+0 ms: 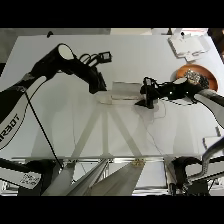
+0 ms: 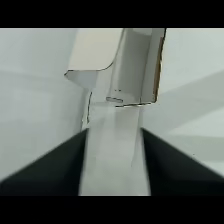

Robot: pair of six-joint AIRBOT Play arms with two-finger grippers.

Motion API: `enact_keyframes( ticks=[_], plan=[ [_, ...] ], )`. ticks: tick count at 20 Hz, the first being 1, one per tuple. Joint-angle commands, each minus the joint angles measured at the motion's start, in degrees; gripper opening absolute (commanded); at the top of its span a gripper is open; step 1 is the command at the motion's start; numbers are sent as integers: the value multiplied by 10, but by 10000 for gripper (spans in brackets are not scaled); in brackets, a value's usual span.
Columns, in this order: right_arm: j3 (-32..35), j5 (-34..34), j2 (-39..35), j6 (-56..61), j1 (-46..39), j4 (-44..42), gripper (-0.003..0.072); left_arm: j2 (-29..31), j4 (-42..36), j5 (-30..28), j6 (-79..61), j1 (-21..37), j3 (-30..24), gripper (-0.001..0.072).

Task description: Fold the box and place the chain.

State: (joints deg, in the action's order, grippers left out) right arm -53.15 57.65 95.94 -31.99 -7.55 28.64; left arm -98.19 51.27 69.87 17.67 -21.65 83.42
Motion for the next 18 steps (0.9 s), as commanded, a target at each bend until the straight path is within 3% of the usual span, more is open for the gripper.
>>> enact_keyframes(
  ticks=[1,5,18],
  plan=[
    [-1,0,0,0,0,0,411,-19,4,-19,-92,-14,-14,531],
    [-1,0,0,0,0,0,411,-33,4,-19,-165,-18,-14,530],
    [-1,0,0,0,0,0,411,-45,38,-6,-161,-11,-15,491]
  ],
)
